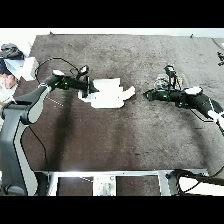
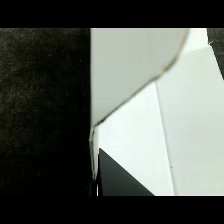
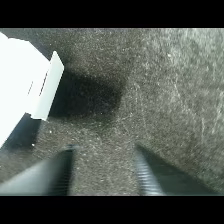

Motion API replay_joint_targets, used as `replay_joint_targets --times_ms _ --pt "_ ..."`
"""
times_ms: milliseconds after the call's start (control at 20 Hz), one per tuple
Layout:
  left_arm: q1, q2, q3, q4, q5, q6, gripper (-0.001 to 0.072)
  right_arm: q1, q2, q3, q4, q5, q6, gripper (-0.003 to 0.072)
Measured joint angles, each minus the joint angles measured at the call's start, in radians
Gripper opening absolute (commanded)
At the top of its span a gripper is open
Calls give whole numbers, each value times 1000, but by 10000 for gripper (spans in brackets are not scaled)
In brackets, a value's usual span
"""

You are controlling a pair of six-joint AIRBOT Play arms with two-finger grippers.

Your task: Fold the box and place the chain.

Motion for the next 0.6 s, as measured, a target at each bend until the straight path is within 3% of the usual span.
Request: replay_joint_targets --times_ms 600 --pt "0 0 -6 3 11 6 12 171 0 2 58 94 -565 560"
